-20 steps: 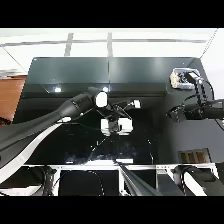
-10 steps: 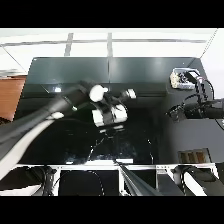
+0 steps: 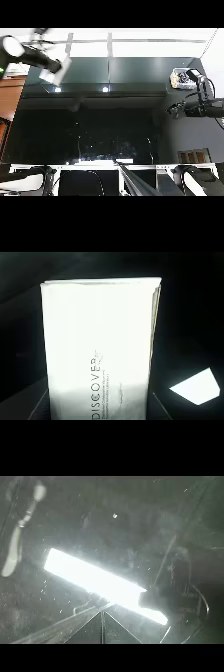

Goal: Fold the box and place the chain.

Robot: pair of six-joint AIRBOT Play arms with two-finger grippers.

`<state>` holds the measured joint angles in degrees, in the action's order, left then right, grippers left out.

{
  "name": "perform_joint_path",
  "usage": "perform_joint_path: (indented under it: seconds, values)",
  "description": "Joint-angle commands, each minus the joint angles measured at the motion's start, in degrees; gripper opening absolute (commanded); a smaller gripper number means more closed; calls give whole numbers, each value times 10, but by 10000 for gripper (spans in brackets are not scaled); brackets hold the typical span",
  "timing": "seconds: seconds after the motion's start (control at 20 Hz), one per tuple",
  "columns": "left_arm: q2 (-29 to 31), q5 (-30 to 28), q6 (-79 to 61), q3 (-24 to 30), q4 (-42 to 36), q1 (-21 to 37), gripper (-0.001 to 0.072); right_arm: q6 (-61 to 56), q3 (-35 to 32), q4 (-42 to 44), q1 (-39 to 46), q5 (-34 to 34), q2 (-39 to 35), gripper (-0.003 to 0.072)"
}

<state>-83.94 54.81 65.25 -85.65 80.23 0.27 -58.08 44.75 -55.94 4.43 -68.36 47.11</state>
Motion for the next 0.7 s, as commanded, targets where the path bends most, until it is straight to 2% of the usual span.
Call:
perform_joint_path:
  seconds: [0.0,0.15,0.3,0.5,0.55,0.6,0.65]
  values:
    - [-74,-43,15,-67,-41,127,345,0,0,0,0,31,0,17]
    - [-170,-25,14,-134,-24,160,345,0,0,0,0,39,0,17]
    - [-249,-18,14,-180,55,166,345,-10,0,0,0,43,0,17]
    - [-321,23,17,-236,32,162,352,-11,0,0,0,53,0,17]
    - [-325,27,22,-239,36,159,432,-11,0,0,0,57,0,17]
    - [-324,28,35,-242,48,156,711,-11,0,0,0,57,0,17]
    - [-322,40,54,-258,67,150,705,-10,0,-1,0,57,0,17]
